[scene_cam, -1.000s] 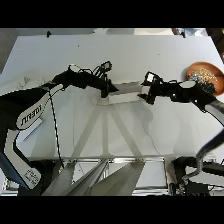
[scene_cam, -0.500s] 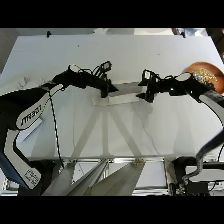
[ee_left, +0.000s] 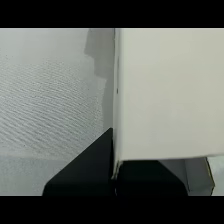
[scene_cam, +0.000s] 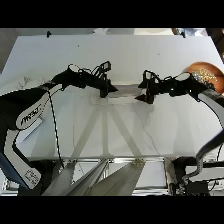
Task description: Fold the box and place the chain.
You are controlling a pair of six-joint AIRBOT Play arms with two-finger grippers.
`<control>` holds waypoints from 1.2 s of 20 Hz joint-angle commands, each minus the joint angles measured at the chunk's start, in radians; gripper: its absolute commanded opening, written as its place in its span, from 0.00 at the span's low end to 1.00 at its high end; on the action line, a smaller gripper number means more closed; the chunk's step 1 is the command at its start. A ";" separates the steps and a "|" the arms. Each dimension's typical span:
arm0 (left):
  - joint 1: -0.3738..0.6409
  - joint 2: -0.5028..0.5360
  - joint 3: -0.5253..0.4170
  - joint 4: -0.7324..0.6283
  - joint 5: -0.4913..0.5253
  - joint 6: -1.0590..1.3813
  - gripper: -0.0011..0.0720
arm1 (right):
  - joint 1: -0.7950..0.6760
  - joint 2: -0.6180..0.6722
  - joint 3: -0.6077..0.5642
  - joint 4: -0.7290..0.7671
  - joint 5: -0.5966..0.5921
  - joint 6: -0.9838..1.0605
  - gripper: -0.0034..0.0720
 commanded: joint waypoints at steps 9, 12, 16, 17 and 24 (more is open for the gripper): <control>-0.001 -0.001 0.000 -0.002 0.003 -0.001 0.03 | -0.035 -0.008 0.002 -0.088 0.118 0.043 0.83; -0.001 -0.001 0.000 -0.002 0.003 -0.001 0.03 | -0.040 -0.008 0.002 -0.056 0.087 0.041 0.83; -0.001 -0.001 0.000 -0.002 0.004 0.000 0.03 | -0.039 -0.008 0.002 0.066 0.094 0.016 0.83; -0.001 -0.001 0.000 -0.002 0.004 -0.001 0.03 | -0.039 -0.008 0.002 0.079 0.094 0.015 0.83; -0.001 -0.001 0.000 -0.002 0.004 -0.001 0.03 | -0.029 -0.060 0.001 -0.014 0.098 0.045 0.83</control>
